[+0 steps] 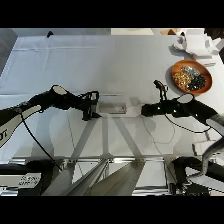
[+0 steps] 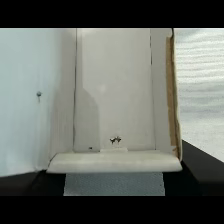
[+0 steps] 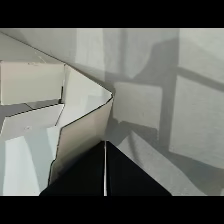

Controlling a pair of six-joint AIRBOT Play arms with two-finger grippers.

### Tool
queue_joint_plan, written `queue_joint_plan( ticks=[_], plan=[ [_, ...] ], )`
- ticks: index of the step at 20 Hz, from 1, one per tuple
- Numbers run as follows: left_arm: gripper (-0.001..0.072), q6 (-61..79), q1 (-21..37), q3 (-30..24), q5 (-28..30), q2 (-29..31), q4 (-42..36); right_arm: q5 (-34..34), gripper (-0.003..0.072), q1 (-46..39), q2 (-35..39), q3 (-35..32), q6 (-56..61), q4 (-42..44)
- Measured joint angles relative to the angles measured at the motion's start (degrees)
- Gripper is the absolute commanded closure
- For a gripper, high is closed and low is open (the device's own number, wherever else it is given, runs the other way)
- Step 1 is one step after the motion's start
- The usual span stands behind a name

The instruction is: Fold the box and place the chain.

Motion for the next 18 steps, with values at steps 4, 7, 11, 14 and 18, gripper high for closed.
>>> queue_joint_plan(
  ticks=[4,7,11,14,18],
  plan=[
    [0.0435,0.0,0.0,0.0,0.0,0.0,0.0,1.2,0.0683,0.26,-0.17,0.0,-0.94,0.85],
    [0.0435,0.0,0.0,0.0,0.0,0.0,0.0,3.41,0.0681,0.31,-0.22,0.0,-3.65,3.13],
    [0.0435,0.0,0.0,0.0,0.0,0.0,0.0,5.11,0.0507,0.31,-0.22,0.0,-6.1,8.15],
    [0.0435,0.0,0.0,0.0,0.0,0.0,0.0,5.66,0.0504,0.31,-0.22,0.0,-6.75,11.85],
    [0.0435,0.0,0.0,0.0,0.0,0.0,0.0,6.01,0.0488,0.66,-0.22,0.0,-7.21,14.45]
  ],
)
